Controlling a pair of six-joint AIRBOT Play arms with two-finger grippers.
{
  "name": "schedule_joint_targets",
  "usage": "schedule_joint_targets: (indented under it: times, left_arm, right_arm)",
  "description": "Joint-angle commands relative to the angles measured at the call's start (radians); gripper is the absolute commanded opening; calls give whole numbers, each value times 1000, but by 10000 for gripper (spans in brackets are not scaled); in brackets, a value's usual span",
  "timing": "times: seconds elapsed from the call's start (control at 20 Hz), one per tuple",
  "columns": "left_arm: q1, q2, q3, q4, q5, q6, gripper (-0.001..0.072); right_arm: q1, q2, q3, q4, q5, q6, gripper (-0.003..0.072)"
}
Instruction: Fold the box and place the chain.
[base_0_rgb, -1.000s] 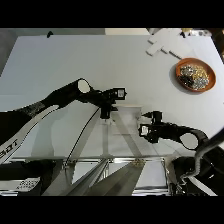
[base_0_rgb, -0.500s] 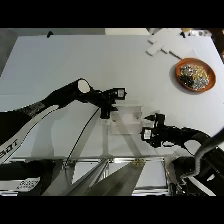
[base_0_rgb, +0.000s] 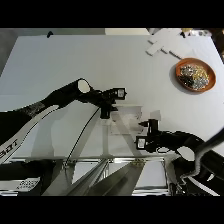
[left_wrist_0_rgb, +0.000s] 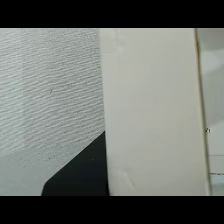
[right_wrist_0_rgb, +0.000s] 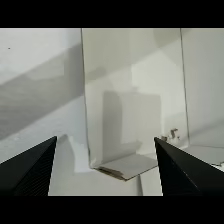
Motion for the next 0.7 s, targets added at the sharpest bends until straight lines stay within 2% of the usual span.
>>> schedule_joint_targets:
  times: [0.0, 0.15, 0.45, 0.65]
  left_arm:
    - [0, 0, 0, 0, 1, 0, 11]
    - [0, 0, 0, 0, 1, 0, 12]
    - [0, 0, 0, 0, 1, 0, 12]
    - [0, 0, 0, 0, 1, 0, 11]
  right_arm:
    - [-32, -44, -2, 0, -112, 3, 687]
    - [-110, -43, -2, 0, -127, -23, 687]
    - [-129, -44, 29, 10, -138, -56, 687]
    - [-221, -76, 64, 71, -125, -88, 696]
